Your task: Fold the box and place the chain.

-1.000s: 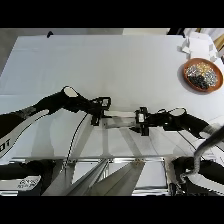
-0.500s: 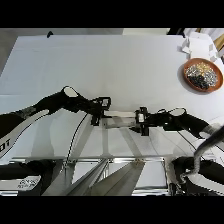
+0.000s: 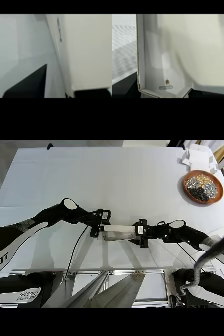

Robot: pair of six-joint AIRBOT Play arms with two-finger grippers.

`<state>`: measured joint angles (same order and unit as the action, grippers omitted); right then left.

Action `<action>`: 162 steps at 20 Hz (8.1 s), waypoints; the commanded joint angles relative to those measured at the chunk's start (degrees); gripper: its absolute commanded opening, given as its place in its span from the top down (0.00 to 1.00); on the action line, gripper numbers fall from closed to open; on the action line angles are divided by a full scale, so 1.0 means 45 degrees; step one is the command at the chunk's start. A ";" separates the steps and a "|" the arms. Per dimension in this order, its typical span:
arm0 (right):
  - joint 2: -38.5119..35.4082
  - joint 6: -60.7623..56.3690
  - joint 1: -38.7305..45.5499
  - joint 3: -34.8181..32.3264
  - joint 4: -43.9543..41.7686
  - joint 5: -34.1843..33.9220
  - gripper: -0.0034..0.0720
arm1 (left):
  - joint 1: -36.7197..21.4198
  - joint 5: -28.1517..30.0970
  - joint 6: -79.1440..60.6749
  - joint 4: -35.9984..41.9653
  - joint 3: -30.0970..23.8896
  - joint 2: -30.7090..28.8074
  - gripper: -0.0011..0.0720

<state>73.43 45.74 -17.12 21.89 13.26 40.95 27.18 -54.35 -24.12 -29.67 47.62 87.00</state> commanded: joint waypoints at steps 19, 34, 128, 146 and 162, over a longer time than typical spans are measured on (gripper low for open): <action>-0.0010 -0.0049 0.0010 0.0005 0.0005 0.0053 0.51 | 0.1161 -0.3774 0.9228 -0.4624 -0.0039 -0.6183 0.98; -0.0010 -0.0049 0.0010 0.0005 0.0005 0.0049 0.51 | 0.3541 0.7257 1.2964 -0.1797 -0.0063 -0.2375 0.98; -0.0010 -0.0049 0.0010 0.0005 0.0005 0.0049 0.51 | 0.3031 0.4459 0.3463 -0.3031 -0.2006 -0.2395 0.50; -0.0010 -0.0049 0.0010 0.0005 0.0005 0.0053 0.51 | -0.0520 -0.0413 1.6689 -0.6863 -0.2006 -0.6999 0.98; -0.0010 -0.0049 0.0010 0.0005 0.0005 0.0053 0.51 | -0.0631 -0.0078 2.1376 -0.4784 -0.2006 -0.2467 0.98</action>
<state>73.41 45.52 -17.06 21.89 13.28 41.17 23.11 -56.62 71.24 -52.58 38.59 73.65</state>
